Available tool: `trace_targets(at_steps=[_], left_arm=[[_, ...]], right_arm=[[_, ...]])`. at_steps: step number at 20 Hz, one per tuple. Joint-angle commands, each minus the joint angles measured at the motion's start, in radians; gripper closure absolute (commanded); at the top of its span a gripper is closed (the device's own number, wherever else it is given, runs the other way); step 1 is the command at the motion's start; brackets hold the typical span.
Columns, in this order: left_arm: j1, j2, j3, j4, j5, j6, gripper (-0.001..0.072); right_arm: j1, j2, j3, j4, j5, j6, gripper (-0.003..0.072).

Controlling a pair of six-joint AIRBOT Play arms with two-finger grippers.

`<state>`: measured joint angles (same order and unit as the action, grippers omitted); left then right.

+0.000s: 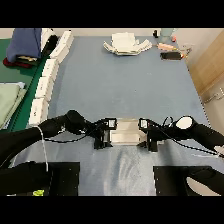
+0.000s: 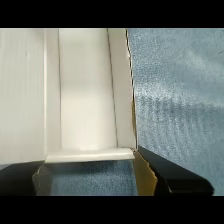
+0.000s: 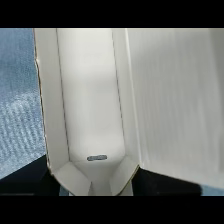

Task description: Fold the box.

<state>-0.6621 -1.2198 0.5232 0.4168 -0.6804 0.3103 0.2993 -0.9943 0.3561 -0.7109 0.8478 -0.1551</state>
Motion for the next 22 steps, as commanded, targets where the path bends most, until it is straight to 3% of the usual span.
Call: trace_targets(at_steps=[1,8,9,10,22], left_arm=[[-0.027,-0.003,0.0,-0.005,0.046,-0.026,0.0017],[-0.043,-0.003,0.0,-0.005,0.091,-0.068,0.004],[-0.043,-0.003,0.0,-0.005,0.09,-0.068,0.0183],[-0.043,-0.003,0.0,-0.005,0.089,-0.068,0.0233],[-0.042,-0.003,-0.001,-0.002,0.079,-0.068,0.0232]], right_arm=[[0.0,0.0,0.001,0.0,0.0,0.001,0.017],[0.0,0.0,0.001,0.0,0.0,0.001,0.017],[0.0,0.0,0.001,0.0,0.0,0.001,0.017],[0.0,0.0,0.001,0.0,0.0,0.001,0.017],[0.0,0.0,0.001,0.0,0.0,0.001,0.017]])
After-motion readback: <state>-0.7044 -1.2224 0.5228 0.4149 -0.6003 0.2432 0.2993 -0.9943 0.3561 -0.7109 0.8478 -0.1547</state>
